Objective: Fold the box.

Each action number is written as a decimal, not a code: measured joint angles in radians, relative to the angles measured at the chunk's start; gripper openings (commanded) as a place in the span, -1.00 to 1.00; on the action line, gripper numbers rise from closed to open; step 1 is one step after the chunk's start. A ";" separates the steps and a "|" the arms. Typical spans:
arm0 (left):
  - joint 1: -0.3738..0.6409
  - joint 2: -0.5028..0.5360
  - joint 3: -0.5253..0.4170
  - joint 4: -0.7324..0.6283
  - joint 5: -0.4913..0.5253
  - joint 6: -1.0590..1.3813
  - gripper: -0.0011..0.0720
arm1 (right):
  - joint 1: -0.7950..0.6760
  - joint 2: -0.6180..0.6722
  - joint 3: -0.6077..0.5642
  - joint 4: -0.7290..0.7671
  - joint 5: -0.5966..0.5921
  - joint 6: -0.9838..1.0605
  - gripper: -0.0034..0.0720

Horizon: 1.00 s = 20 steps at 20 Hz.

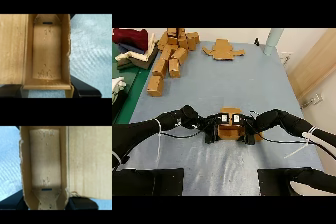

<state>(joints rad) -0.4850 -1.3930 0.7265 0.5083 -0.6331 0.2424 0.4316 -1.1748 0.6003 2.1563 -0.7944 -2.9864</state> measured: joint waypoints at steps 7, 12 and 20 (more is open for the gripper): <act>0.000 0.000 0.000 0.000 0.003 0.000 0.13 | 0.000 0.000 0.000 0.000 0.000 0.000 0.52; 0.000 0.000 0.000 0.000 0.003 0.000 0.12 | 0.000 0.000 0.000 0.000 0.000 0.000 0.52; 0.000 0.000 0.000 -0.001 0.006 -0.001 0.13 | -0.005 0.038 0.013 -0.022 -0.003 0.048 0.97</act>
